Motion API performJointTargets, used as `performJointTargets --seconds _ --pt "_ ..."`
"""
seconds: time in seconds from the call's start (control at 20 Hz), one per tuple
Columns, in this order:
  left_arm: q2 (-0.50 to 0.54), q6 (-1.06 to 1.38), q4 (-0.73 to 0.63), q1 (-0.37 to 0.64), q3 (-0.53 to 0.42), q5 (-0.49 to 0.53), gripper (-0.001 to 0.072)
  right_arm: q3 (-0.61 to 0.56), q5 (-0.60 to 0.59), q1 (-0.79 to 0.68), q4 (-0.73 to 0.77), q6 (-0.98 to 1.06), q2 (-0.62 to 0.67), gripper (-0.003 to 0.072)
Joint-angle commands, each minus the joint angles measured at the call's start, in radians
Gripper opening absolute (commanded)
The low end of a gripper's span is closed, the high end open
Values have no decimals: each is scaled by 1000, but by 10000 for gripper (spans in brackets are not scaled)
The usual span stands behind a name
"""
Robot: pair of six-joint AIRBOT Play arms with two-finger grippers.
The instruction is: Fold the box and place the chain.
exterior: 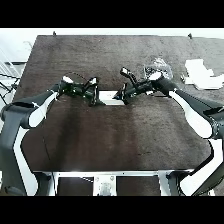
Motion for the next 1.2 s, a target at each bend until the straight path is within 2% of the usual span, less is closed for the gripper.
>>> performJointTargets --seconds 0.0,0.25,0.45,0.6,0.7,0.9,1.05,1.15 --pt "-1 -3 -2 0 0 1 503 8 11 5 -82 29 -5 12" --pt "-1 -3 -2 0 0 1 502 21 15 2 65 -25 111 11" --pt "-1 -3 -2 0 0 1 503 12 15 -7 76 -3 236 8" --pt "-1 -3 -2 0 0 1 503 -66 -5 -30 75 61 393 7" --pt "-1 -3 -2 0 0 1 503 -183 -104 -59 74 98 544 7" --pt "-1 -3 -2 0 0 1 503 -522 -426 -153 76 127 890 9" --pt "-1 -3 -2 0 0 1 502 -760 -586 -217 76 149 1101 9" --pt "-1 -3 -3 0 0 1 502 -893 -650 -249 76 149 1210 10"
